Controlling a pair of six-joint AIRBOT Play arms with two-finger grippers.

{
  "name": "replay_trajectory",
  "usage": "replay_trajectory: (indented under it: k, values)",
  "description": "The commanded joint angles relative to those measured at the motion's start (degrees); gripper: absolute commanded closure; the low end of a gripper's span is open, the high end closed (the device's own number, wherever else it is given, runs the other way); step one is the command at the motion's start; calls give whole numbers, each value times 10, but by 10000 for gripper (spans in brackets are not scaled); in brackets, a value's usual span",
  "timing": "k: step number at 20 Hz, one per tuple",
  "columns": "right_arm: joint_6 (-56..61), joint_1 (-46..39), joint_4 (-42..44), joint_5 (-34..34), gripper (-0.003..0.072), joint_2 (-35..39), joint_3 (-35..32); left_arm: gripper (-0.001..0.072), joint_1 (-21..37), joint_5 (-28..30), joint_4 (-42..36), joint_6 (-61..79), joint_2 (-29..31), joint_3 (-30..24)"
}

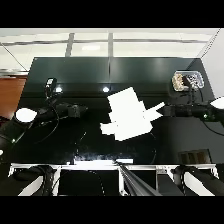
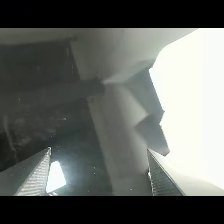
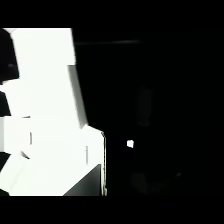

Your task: Fold the box and place the chain.

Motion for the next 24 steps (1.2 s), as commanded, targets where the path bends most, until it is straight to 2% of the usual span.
replay_trajectory:
  k: [1,4,6,9,13,16,18,21,23,24]
  values:
    - [-109,30,144,-20,671,2,-69,7,-1,-19,-43,5,-30,1]
    - [-193,70,216,-25,671,2,-112,7,-2,-68,-128,83,-71,2]
    - [-201,107,215,-50,671,2,-121,7,-2,-109,-185,124,-118,10]
    - [-200,128,219,-76,671,2,-121,7,1,-151,-184,101,-202,44]
    - [-191,128,219,-74,671,2,-121,7,0,-322,-184,139,-311,99]
    - [-191,128,219,-73,671,2,-121,41,0,-391,-179,185,-363,136]
    - [-191,128,219,-73,671,2,-121,208,-1,-406,-135,189,-377,163]
    - [-191,128,214,-74,671,2,-121,353,0,-422,-71,189,-381,202]
    - [-190,128,214,-75,671,2,-121,362,-2,-431,-60,197,-381,214]
    - [-190,128,214,-75,671,2,-121,411,-2,-431,-55,200,-381,216]
